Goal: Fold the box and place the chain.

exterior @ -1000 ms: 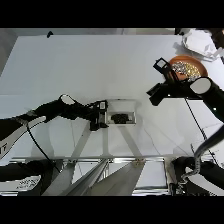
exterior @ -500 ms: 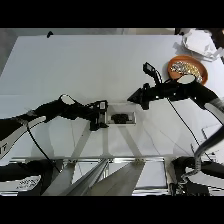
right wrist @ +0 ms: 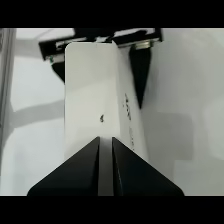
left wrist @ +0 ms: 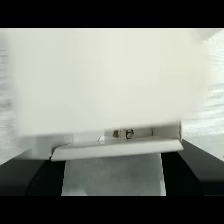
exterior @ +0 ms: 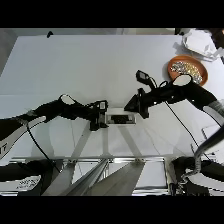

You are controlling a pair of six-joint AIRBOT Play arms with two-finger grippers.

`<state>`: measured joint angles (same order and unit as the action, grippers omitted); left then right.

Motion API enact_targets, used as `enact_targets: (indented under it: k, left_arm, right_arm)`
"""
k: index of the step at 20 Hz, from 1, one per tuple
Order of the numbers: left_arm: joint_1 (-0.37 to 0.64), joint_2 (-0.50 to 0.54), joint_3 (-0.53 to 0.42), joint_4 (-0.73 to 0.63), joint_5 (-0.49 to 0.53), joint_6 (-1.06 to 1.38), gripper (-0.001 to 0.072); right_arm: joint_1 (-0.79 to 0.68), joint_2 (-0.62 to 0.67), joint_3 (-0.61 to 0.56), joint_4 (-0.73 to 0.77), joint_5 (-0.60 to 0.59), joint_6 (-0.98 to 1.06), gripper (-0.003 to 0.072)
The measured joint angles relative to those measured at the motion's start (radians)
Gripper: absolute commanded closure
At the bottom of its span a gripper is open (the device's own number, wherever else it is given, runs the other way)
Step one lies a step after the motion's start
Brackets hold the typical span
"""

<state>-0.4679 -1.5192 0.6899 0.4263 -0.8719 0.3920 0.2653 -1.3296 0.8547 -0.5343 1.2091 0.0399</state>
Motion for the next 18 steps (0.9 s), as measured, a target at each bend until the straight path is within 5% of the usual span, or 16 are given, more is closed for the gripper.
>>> enact_targets:
  k: [2, 18]
  left_arm:
    - [0.000, 0.000, 0.000, 0.000, 0.000, 0.000, 0.0374]
    - [0.000, 0.000, 0.000, 0.000, 0.000, 0.000, 0.0374]
  right_arm:
    - [0.050, 0.008, -0.001, -0.055, -0.031, 0.018, 0.0412]
    - [0.203, 0.019, -0.001, -0.237, -0.170, 0.127, 0.0407]
